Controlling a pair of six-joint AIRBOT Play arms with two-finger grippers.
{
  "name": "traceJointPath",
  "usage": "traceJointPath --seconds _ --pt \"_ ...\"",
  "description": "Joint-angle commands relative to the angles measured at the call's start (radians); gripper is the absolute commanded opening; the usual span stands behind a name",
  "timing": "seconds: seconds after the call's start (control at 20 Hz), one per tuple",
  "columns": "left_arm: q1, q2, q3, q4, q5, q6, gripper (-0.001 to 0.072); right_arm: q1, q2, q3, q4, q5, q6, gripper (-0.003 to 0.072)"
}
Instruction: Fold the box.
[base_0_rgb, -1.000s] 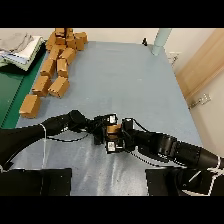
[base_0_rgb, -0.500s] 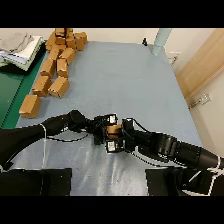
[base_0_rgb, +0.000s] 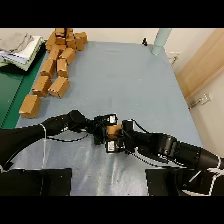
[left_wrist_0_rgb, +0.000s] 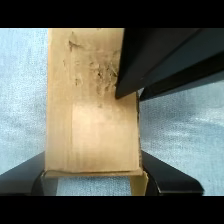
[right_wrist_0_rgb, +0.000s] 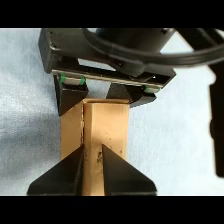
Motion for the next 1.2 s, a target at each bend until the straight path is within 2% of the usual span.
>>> traceJointPath --seconds 0.0,0.05,0.1,0.15,0.2,0.35,0.4,1.15 --pt "0.0 0.001 0.0 0.0 0.0 0.0 0.0401 0.002 0.017 0.0 0.018 -0.002 -0.005 0.0177" --pt "0.0 0.001 0.0 0.0 0.0 0.0 0.0402 0.002 0.032 0.0 0.017 -0.006 -0.005 0.0284" --pt "0.0 0.001 0.0 0.0 0.0 0.0 0.0401 0.001 0.046 0.0 0.016 -0.009 -0.005 0.0319" --pt "0.0 0.001 0.0 0.0 0.0 0.0 0.0402 0.0 0.056 0.0 0.005 -0.012 -0.003 0.0308" --pt "0.0 0.001 0.0 0.0 0.0 0.0 0.0401 -0.006 0.06 0.0 -0.01 -0.014 0.001 0.0266" --pt "0.0 0.001 0.0 0.0 0.0 0.0 0.0402 -0.036 0.057 0.0 -0.02 -0.011 0.0 0.0045" --pt "0.0 0.001 0.0 0.0 0.0 0.0 0.0402 -0.04 0.057 0.0 -0.021 -0.011 0.001 0.0005" --pt "0.0 0.001 0.0 0.0 0.0 0.0 0.0401 -0.035 -0.018 0.0 0.048 -0.008 0.007 0.0005"
